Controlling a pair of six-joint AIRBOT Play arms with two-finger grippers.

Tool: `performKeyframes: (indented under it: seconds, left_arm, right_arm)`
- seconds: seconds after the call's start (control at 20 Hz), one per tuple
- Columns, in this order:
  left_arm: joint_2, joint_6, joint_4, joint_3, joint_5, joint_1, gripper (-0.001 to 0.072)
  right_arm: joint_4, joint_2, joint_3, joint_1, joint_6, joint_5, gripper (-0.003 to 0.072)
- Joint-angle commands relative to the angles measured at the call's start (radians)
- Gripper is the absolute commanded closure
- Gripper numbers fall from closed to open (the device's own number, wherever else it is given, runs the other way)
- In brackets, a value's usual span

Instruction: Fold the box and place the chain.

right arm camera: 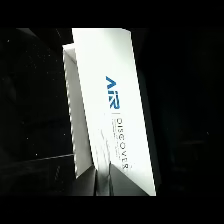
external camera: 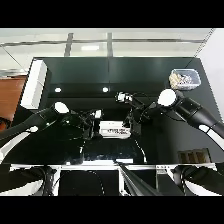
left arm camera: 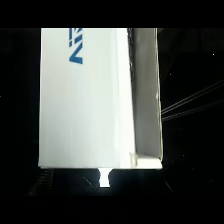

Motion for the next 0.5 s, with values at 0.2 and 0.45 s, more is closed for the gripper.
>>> performKeyframes:
  seconds: [0.2, 0.45]
  left_arm:
    - [0.0, 0.0, -0.003, 0.001, 0.001, -0.001, 0.0378]
    - [0.0, 0.0, -0.003, 0.001, 0.001, -0.001, 0.0378]
  right_arm:
    - [-0.022, -0.001, 0.0, 0.0, 0.002, 0.027, 0.0497]
    - [-0.022, -0.001, 0.0, 0.0, 0.006, 0.025, 0.0498]
